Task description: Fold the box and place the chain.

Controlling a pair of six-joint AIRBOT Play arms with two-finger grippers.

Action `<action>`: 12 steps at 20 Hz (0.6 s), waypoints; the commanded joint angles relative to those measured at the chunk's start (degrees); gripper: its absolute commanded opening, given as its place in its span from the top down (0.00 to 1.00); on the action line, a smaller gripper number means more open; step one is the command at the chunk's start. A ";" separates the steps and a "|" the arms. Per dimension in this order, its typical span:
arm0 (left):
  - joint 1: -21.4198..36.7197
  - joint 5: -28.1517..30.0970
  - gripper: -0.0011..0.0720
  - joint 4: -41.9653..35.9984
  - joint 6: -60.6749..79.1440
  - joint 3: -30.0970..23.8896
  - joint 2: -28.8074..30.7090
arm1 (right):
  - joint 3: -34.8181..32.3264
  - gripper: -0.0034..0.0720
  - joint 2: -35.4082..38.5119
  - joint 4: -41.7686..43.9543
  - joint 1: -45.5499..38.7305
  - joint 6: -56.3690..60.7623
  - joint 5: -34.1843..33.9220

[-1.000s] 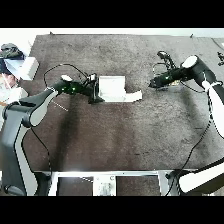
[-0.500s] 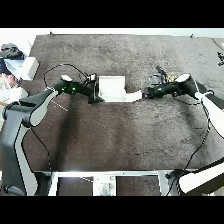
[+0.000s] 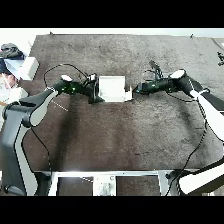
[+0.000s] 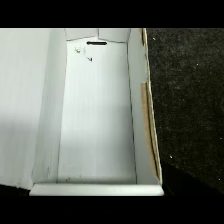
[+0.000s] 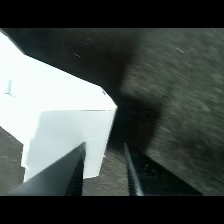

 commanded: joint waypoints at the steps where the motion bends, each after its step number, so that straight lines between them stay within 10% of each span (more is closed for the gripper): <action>1: -0.02 0.11 0.60 0.00 0.02 -0.02 -0.02 | 1.60 0.54 -0.20 -0.79 2.34 0.83 0.20; 12: -0.02 0.09 0.60 0.00 0.02 -0.02 -0.02 | 6.03 0.37 -0.48 -8.85 8.07 7.17 0.20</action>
